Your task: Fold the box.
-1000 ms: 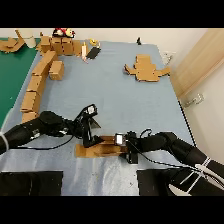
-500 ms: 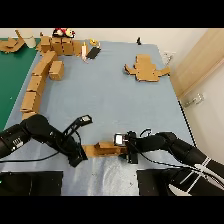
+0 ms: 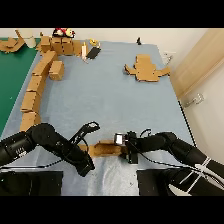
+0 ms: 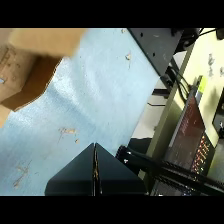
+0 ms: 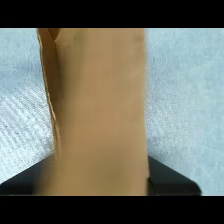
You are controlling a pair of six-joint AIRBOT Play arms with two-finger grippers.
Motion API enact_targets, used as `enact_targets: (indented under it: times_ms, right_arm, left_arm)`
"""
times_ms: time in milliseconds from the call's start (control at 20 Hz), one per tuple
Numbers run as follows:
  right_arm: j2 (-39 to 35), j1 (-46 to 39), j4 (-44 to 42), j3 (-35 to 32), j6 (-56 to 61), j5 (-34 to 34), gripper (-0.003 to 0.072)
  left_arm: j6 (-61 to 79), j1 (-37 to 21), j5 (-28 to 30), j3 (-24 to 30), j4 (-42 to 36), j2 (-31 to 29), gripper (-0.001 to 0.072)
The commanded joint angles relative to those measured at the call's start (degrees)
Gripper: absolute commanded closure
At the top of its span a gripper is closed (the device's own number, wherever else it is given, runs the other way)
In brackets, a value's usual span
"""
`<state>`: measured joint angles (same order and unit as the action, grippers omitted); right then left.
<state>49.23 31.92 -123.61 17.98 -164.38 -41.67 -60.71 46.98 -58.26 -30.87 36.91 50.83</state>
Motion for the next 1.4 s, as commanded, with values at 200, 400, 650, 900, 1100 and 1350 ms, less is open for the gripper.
enact_targets:
  times_ms: [200, 400, 650, 900, 1100, 1350]
  right_arm:
    - [-0.02, -0.02, -0.02, 0.04, 0.02, 0.09, 0.0274]
    - [-0.02, -0.02, -0.02, 0.04, 0.02, 0.15, 0.0274]
    - [-0.04, -0.02, -0.04, 0.04, 0.04, 0.2, 0.0274]
    - [-0.02, -0.02, -0.04, 0.02, 0.02, 0.17, 0.0274]
    - [-0.02, -0.02, 0.0, 0.02, 0.02, 0.15, 0.0274]
    - [-0.02, -0.02, 0.37, 0.02, 0.02, 0.17, 0.0274]
  left_arm:
    - [-0.61, 0.44, 2.51, 0.0, -1.81, -0.04, 0.0695]
    - [-0.07, 0.44, 11.26, -0.07, -8.13, 0.68, 0.0695]
    - [0.26, -3.21, 22.38, -2.45, -14.47, 7.08, 0.0695]
    - [-0.35, -8.61, 26.91, -6.36, -14.97, 15.72, 0.0696]
    - [-0.68, -8.61, 19.5, -9.79, -14.6, 23.45, 0.0696]
    - [-2.32, -8.46, 16.72, -9.97, -13.73, 27.76, 0.0696]
